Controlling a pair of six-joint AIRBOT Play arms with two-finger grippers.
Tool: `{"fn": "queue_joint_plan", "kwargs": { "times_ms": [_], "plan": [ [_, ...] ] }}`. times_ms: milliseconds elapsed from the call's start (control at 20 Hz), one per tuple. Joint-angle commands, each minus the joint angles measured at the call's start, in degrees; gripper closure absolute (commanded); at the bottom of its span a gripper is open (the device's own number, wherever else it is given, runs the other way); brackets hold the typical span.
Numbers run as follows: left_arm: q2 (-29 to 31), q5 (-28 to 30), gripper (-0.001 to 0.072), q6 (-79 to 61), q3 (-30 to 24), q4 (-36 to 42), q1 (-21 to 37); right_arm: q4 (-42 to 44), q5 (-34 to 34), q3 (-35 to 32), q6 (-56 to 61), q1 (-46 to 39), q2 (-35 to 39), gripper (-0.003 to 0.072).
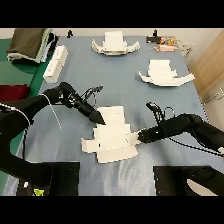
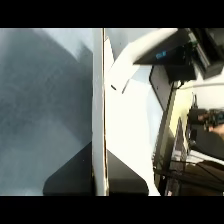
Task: Fold the box.
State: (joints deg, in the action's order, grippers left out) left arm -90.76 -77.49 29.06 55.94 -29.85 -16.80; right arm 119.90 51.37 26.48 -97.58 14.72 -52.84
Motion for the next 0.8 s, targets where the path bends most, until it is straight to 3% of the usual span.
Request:
{"fn": "queue_joint_plan", "kwargs": {
  "times_ms": [0, 250, 350, 500, 550, 600, 650, 750],
  "plan": [
    [0.31, -0.09, 0.0699, -5.18, 1.29, 0.31, -0.02, -10.10, -0.39, 0.90, 1.62, 0.04, 0.07, 0.0445],
    [5.97, 4.15, 0.0700, -12.44, 1.70, -0.22, -1.51, -29.44, -0.35, 3.74, 15.32, 0.02, 0.07, 0.0445],
    [8.35, 6.34, 0.0702, -14.40, 1.70, -0.57, -2.62, -31.04, -0.35, 4.83, 16.70, 0.02, 0.07, 0.0445],
    [12.44, 15.04, 0.0703, -18.60, -0.87, -1.44, -5.64, -29.44, 0.33, 7.52, 17.20, 0.04, 0.24, 0.0444],
    [13.77, 17.97, 0.0703, -19.71, -2.16, -2.67, -6.84, -28.94, 0.63, 8.59, 17.20, 0.04, 0.59, 0.0365],
    [15.04, 20.44, 0.0703, -20.41, -3.56, -3.93, -8.07, -28.72, 0.87, 9.79, 17.33, 0.02, 1.05, 0.0175],
    [15.98, 21.97, 0.0703, -21.00, -4.74, -4.26, -9.07, -28.76, 1.22, 10.84, 18.36, 0.02, 1.44, 0.0134],
    [17.49, 24.92, 0.0703, -21.35, -6.86, -4.44, -11.13, -28.79, 1.62, 12.39, 18.71, 0.02, 1.88, 0.0134]
  ]
}}
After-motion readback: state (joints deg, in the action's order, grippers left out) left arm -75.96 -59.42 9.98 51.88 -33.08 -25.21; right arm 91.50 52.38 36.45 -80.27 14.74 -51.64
